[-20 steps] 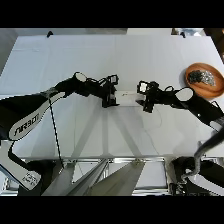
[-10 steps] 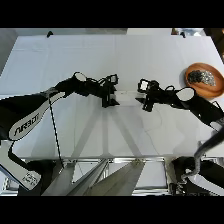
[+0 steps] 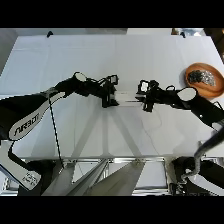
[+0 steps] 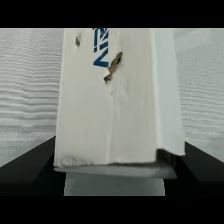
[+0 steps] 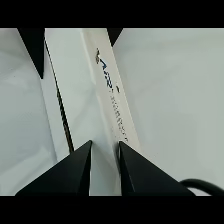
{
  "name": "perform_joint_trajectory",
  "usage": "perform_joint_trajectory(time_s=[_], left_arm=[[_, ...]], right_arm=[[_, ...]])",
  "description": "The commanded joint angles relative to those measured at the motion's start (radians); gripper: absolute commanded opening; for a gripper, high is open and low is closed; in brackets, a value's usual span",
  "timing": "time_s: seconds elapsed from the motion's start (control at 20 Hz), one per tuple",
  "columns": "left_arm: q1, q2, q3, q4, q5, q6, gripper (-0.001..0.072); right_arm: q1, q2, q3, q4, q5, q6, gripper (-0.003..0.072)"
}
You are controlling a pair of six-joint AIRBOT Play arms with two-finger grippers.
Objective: Fold the box and place the chain.
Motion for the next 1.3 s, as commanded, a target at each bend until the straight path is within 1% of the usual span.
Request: perform_joint_trajectory(time_s=[0.0,0.3,0.55,0.65,0.7,0.75,0.95,1.25], left_arm=[[0.0,0.0,0.0,0.0,0.002,0.0,0.0157],[0.0,0.0,0.0,0.0,0.002,0.0,0.0157],[0.0,0.0,0.0,0.0,0.002,0.0,0.0157],[0.0,0.0,0.0,0.0,0.002,0.0,0.0157],[0.0,0.0,0.0,0.0,0.002,0.0,0.0157],[0.0,0.0,0.0,0.0,0.002,0.0,0.0157],[0.0,0.0,0.0,0.0,0.002,0.0,0.0157],[0.0,0.0,0.0,0.0,0.002,0.0,0.0157]], right_arm=[[0.0,-0.012,-0.001,-0.003,-0.039,-0.001,0.0166],[0.0,-0.033,-0.001,-0.003,-0.029,0.0,0.0166],[0.0,-0.033,-0.003,-0.004,0.102,0.0,0.0168],[0.0,-0.033,-0.01,-0.004,0.116,0.002,0.0187],[0.0,-0.033,-0.014,-0.004,0.116,0.007,0.0256],[0.0,-0.033,-0.017,-0.005,0.116,0.008,0.0293],[0.0,-0.03,-0.018,-0.004,0.112,0.007,0.0303],[0.0,0.018,-0.018,-0.004,0.103,0.013,0.0303]])
